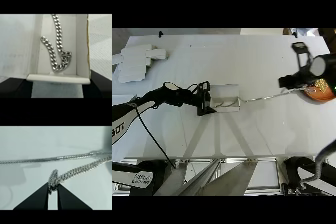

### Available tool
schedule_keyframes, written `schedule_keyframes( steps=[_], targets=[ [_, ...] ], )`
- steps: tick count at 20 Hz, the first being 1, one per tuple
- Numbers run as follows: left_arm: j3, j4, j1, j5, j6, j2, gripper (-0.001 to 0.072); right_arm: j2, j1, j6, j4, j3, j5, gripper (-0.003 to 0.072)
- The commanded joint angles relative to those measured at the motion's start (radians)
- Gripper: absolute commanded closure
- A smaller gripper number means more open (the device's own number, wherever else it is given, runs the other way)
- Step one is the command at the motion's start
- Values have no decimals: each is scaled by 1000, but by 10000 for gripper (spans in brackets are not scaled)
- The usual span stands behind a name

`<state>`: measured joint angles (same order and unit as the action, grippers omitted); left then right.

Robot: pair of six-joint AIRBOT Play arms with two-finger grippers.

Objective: Fold the box and place the chain.

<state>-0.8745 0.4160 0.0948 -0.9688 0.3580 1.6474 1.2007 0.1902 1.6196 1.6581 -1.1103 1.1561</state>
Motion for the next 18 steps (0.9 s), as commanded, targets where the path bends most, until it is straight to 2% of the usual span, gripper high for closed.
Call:
schedule_keyframes(
  steps=[1,7,12,16,18],
  targets=[
    [0,0,0,0,0,-1,144,-6,154,9,-45,-1,21,668],
    [0,0,0,0,0,-1,144,-3,301,58,-204,-1,-114,668],
    [0,0,0,0,0,-1,144,-3,328,41,-359,-1,-214,668],
    [0,0,0,0,0,-1,144,0,332,-60,-523,-2,-299,669],
    [0,0,0,0,0,-1,144,16,354,-62,-541,-5,-320,669]
  ],
)
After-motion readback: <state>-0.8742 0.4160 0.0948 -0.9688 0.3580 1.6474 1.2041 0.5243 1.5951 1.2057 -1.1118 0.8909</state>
